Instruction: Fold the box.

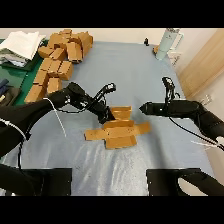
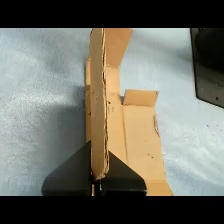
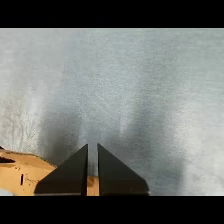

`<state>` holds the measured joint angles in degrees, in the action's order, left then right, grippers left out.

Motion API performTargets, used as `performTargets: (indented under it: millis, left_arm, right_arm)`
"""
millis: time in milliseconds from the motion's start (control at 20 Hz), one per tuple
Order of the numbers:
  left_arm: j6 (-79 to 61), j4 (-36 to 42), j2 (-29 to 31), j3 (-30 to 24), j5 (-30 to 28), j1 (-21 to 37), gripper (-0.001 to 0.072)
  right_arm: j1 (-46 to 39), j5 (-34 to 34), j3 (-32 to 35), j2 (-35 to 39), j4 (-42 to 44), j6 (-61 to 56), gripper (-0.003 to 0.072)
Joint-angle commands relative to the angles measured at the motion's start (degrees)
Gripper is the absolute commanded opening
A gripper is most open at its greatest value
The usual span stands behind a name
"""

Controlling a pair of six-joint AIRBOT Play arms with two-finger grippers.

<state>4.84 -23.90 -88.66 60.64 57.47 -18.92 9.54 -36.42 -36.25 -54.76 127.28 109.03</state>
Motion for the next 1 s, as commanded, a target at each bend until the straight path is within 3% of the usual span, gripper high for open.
performTargets:
  millis: [0, 100, 400, 950]
  left_arm:
    - [-4.13, 5.42, -0.52, -0.04, 0.61, -0.04, 0.0012]
    - [-8.66, 9.14, -0.52, -0.04, 0.79, -0.42, 0.0012]
    - [-3.52, 4.04, -1.22, -0.04, -6.25, -1.11, 0.0012]
    - [-9.46, 3.17, 2.93, 0.00, -9.25, -4.02, 0.0012]
  right_arm:
    - [1.16, 1.53, -0.04, -0.85, 0.04, -0.20, 0.0097]
    - [1.16, 1.57, -0.04, -1.20, 0.02, -0.17, 0.0097]
    - [1.16, 1.95, -0.04, -1.36, 0.04, -0.61, 0.0097]
    - [1.16, 3.67, -0.04, -1.38, 0.00, -0.61, 0.0097]
